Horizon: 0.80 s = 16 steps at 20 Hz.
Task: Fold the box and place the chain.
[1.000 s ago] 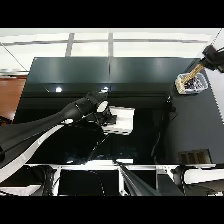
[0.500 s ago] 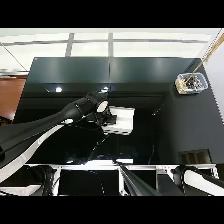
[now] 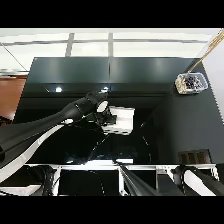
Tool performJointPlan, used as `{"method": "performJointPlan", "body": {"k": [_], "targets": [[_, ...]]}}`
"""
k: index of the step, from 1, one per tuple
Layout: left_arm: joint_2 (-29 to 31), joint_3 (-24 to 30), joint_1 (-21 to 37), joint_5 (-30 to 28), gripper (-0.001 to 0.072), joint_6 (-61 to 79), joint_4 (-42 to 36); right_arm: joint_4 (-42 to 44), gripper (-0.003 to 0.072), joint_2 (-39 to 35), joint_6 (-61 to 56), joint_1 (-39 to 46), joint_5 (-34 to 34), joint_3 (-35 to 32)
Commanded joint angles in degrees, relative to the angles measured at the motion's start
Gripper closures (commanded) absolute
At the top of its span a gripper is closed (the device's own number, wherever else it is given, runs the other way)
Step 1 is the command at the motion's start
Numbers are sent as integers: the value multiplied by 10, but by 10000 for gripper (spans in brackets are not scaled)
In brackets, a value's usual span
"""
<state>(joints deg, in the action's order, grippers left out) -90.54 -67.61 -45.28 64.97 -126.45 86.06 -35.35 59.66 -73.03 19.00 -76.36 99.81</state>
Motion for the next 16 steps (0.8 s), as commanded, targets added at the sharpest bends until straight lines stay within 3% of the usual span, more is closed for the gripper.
{"method": "performJointPlan", "body": {"k": [1, 5, 9, 12, 16], "targets": [[0, 0, 0, -2, 676, 0, 0, 66, 661, -36, 79, -48, -102, -91], [0, 0, 0, -2, 676, 0, 0, 68, 660, -56, 90, -154, -79, -284], [0, 0, 0, -4, 677, 0, 0, 116, 661, -53, 105, -265, 27, -431], [0, 0, 0, -3, 676, 0, 0, 120, 661, -44, 105, -320, 86, -492], [0, 0, 0, -4, 676, 0, 0, 107, 661, -24, 105, -358, 128, -509]]}}
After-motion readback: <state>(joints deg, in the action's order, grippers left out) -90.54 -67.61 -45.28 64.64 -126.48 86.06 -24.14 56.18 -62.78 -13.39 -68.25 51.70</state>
